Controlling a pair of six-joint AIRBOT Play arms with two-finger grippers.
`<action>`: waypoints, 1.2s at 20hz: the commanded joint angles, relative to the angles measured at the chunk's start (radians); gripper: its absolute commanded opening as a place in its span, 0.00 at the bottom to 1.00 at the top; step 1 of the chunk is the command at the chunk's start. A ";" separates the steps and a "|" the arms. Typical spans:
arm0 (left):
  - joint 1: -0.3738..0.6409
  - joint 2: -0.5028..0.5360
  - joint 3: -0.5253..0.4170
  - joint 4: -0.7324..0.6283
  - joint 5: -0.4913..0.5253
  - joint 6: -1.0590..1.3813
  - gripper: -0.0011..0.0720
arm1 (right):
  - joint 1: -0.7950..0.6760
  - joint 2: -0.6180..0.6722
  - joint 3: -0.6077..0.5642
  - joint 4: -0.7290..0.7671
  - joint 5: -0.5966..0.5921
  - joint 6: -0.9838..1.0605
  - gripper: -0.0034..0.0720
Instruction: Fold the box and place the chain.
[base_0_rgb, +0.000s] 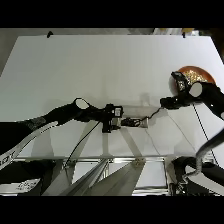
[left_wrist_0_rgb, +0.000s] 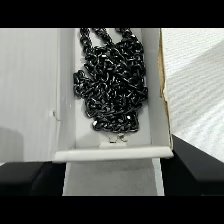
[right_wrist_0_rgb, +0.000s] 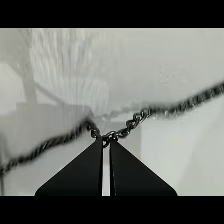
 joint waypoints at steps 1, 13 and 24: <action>0.000 0.001 0.000 0.000 0.000 0.000 0.22 | 0.000 0.152 0.002 -0.004 0.045 -0.009 0.06; 0.000 0.001 0.000 0.000 0.000 0.000 0.22 | 0.000 0.708 0.002 0.586 0.245 -0.075 0.06; 0.000 0.001 0.000 0.000 0.000 0.000 0.22 | 0.181 0.520 0.002 0.642 0.229 -0.299 0.06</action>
